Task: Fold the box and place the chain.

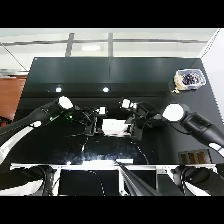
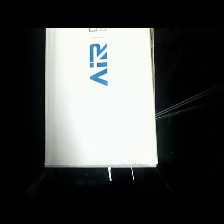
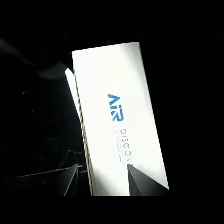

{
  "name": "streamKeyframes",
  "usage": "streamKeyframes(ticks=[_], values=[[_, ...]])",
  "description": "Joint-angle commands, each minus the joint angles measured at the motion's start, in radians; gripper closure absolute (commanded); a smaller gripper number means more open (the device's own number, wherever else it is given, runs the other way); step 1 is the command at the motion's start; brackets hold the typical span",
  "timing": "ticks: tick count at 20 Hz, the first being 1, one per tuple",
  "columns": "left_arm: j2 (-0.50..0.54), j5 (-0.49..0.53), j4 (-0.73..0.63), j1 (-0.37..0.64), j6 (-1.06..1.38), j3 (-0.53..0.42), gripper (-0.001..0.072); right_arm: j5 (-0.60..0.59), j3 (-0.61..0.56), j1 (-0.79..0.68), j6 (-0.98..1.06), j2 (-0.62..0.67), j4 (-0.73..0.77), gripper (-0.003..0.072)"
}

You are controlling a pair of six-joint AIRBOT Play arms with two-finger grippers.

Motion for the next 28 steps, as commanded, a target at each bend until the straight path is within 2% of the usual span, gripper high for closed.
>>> streamKeyframes(ticks=[1, 2, 3, 5, 7, 9, 13, 17, 23, 28], values=[[0.000, 0.001, 0.000, 0.000, 0.001, 0.000, 0.0300, 0.118, 0.013, -0.082, 0.205, 0.059, -0.018, 0.0339], [0.000, 0.001, 0.000, 0.000, 0.001, 0.000, 0.0300, 0.138, -0.010, -0.121, 0.274, 0.059, -0.019, 0.0579], [0.000, 0.001, 0.001, 0.000, 0.001, 0.000, 0.0300, 0.135, -0.056, -0.156, 0.301, 0.058, 0.031, 0.0664], [0.000, 0.001, 0.000, 0.000, 0.001, 0.000, 0.0300, 0.090, -0.156, -0.190, 0.286, 0.057, 0.282, 0.0666], [0.000, 0.002, 0.001, 0.000, 0.001, 0.000, 0.0300, 0.064, -0.201, -0.189, 0.247, 0.035, 0.499, 0.0666], [0.000, 0.002, 0.001, 0.000, 0.001, 0.000, 0.0300, 0.052, -0.201, -0.190, 0.249, -0.008, 0.578, 0.0665], [0.000, 0.002, 0.000, 0.000, 0.001, 0.000, 0.0300, -0.018, -0.201, -0.190, 0.287, -0.097, 0.586, 0.0665], [0.000, 0.001, 0.001, 0.000, 0.001, 0.000, 0.0300, -0.019, -0.201, -0.184, 0.291, -0.159, 0.571, 0.0665], [0.000, 0.001, 0.000, 0.000, 0.001, 0.000, 0.0300, -0.028, -0.201, -0.183, 0.318, -0.169, 0.504, 0.0665], [0.000, 0.000, 0.000, 0.000, 0.001, 0.000, 0.0301, -0.013, -0.200, -0.180, 0.318, -0.167, 0.505, 0.0664]])
